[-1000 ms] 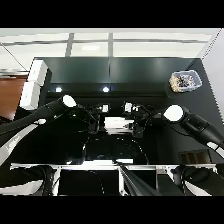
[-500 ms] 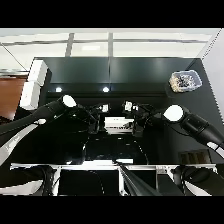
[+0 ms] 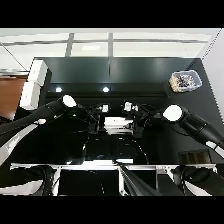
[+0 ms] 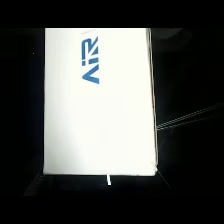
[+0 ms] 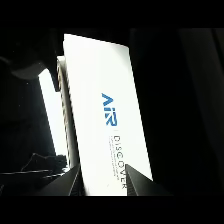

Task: Fold the box and place the chain.

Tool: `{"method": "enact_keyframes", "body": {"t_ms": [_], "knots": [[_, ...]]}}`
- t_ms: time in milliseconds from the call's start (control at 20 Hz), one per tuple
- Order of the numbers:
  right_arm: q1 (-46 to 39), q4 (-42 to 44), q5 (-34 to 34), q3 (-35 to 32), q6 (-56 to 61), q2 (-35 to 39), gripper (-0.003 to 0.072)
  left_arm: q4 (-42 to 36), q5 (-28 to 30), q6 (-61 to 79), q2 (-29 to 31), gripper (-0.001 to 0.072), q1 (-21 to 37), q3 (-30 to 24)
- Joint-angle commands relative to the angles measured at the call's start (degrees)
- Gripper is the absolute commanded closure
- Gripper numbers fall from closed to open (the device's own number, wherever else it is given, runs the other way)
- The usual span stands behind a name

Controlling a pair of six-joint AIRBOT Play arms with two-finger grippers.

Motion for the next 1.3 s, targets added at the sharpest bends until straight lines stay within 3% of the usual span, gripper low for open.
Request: {"method": "enact_keyframes", "body": {"t_ms": [0,650,700,750,1250], "knots": [[0.0,0.0,0.7,0.0,0.0,-0.2,0.0389,0.0,0.0,-0.1,0.0,0.0265,0.0,0.0],[0.0,0.0,0.7,0.1,0.0,-0.1,0.0379,0.0,0.0,-0.1,0.0,0.0265,0.0,0.0],[0.0,0.0,0.7,0.1,0.0,-0.1,0.0368,0.0,0.0,-0.1,0.0,0.0265,0.0,0.0],[0.0,0.0,0.7,0.1,0.0,-0.1,0.0301,0.0,0.0,-0.1,0.0,0.0266,0.0,0.0],[0.0,-0.2,1.7,0.2,0.7,-0.6,0.0315,0.0,0.0,-0.1,0.0,0.0265,0.0,0.0]]}}
